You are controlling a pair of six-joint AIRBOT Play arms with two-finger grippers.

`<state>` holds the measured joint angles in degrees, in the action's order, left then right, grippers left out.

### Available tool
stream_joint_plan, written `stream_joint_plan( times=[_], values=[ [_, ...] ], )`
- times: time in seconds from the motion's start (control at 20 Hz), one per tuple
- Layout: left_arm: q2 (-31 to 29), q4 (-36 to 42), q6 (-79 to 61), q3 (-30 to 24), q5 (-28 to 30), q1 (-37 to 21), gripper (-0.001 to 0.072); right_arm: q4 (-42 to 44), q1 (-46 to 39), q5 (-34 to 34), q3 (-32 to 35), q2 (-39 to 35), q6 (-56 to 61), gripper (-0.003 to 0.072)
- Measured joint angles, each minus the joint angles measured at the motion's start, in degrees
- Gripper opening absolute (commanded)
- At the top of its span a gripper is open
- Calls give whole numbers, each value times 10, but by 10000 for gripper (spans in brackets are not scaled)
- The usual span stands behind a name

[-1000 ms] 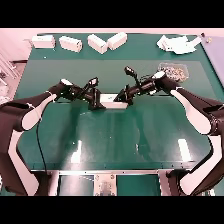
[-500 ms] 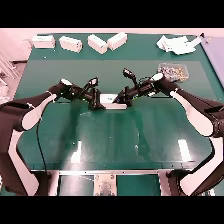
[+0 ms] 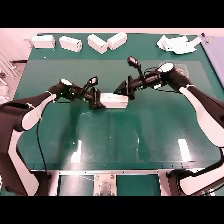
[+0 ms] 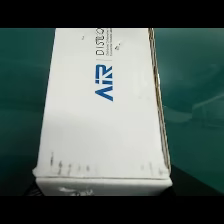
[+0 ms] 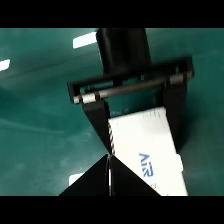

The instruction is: Fold the box and place the chain.

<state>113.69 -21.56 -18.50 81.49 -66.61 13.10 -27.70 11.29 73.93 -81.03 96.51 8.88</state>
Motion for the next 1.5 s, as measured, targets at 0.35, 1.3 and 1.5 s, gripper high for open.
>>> stream_joint_plan(
  times=[0.35,1.3,1.5],
  values=[
    [0,-3,-3,0,0,0,468,-46,-10,-80,41,-162,122,9],
    [-2,18,-4,0,6,0,21,-154,-104,-282,335,-434,251,12],
    [-26,21,11,0,21,-6,15,-154,-106,-282,337,-435,252,12]
  ],
)
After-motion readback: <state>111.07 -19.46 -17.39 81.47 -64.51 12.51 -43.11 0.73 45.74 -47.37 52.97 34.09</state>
